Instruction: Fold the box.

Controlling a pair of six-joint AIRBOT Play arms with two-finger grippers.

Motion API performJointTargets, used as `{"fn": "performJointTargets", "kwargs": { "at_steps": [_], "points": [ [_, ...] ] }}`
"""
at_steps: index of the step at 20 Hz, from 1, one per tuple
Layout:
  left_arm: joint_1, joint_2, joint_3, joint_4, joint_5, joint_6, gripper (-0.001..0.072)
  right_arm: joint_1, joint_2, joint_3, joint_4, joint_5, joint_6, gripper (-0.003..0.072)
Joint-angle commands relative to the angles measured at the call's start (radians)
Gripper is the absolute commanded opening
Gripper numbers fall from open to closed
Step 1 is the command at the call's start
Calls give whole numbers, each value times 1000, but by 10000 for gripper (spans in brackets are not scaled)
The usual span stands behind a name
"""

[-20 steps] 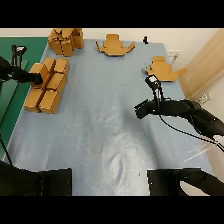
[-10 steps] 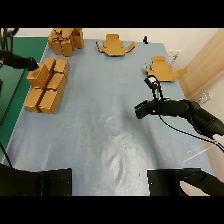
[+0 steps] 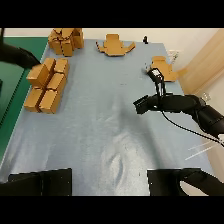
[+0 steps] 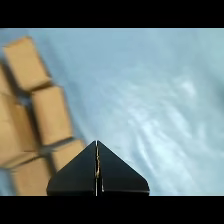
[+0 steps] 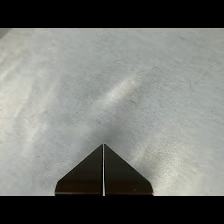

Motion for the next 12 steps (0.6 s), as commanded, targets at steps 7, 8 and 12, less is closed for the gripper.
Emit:
{"fn": "performJointTargets", "kwargs": {
  "at_steps": [7, 8, 12],
  "points": [
    [-302, 327, -507, -108, 95, -2, 18, 0, 10, 20, -1, -40, 0, 5],
    [-312, 327, -507, -109, 99, -2, 18, 0, 10, 20, -1, -40, 0, 5],
    [-320, 327, -507, -116, 104, -2, 18, 0, 10, 20, -1, -40, 0, 5]
  ]
}}
